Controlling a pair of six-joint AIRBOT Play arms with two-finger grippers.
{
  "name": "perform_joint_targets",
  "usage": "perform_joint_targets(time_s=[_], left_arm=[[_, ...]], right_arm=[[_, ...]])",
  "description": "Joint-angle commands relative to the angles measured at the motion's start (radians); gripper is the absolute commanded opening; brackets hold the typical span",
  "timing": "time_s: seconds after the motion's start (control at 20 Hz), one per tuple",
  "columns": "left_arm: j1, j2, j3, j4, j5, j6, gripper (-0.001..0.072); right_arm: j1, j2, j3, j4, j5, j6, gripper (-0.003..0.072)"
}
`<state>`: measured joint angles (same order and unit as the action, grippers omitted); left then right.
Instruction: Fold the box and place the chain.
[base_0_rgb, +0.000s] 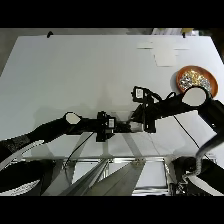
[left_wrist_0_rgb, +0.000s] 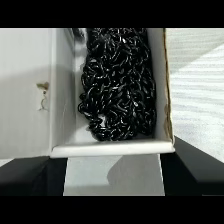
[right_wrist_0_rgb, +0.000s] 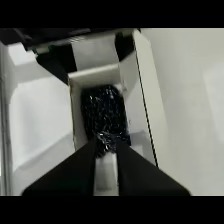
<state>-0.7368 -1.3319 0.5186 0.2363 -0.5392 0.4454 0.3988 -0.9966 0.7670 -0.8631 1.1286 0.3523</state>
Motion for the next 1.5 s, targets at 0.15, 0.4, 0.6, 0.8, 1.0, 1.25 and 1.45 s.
perform_joint_targets(time_s=[0.15,0.4,0.6,0.8,1.0,1.25,1.45], left_arm=[[0.000,0.000,0.000,0.000,0.000,0.000,0.0151],[0.000,0.000,0.000,0.000,0.000,0.000,0.0151],[0.000,0.000,0.000,0.000,0.000,0.000,0.0151],[0.000,0.000,0.000,0.000,0.000,0.000,0.0151],[0.000,0.000,0.000,0.000,0.000,0.000,0.0151],[0.000,0.000,0.000,0.000,0.000,0.000,0.0151],[0.000,0.000,0.000,0.000,0.001,0.000,0.0151]], right_arm=[[-0.046,-0.010,0.105,0.043,0.087,0.045,0.0173],[-0.182,-0.068,0.271,0.086,0.036,0.071,0.0016],[-0.200,-0.227,0.272,0.035,-0.023,0.153,0.0016],[-0.135,-0.325,0.272,-0.035,0.035,0.167,0.0016],[-0.058,-0.328,0.272,-0.043,0.043,0.163,0.0017],[-0.004,-0.314,0.265,-0.059,0.108,0.105,0.0114],[0.019,-0.233,0.212,-0.057,0.112,0.013,0.0120]])
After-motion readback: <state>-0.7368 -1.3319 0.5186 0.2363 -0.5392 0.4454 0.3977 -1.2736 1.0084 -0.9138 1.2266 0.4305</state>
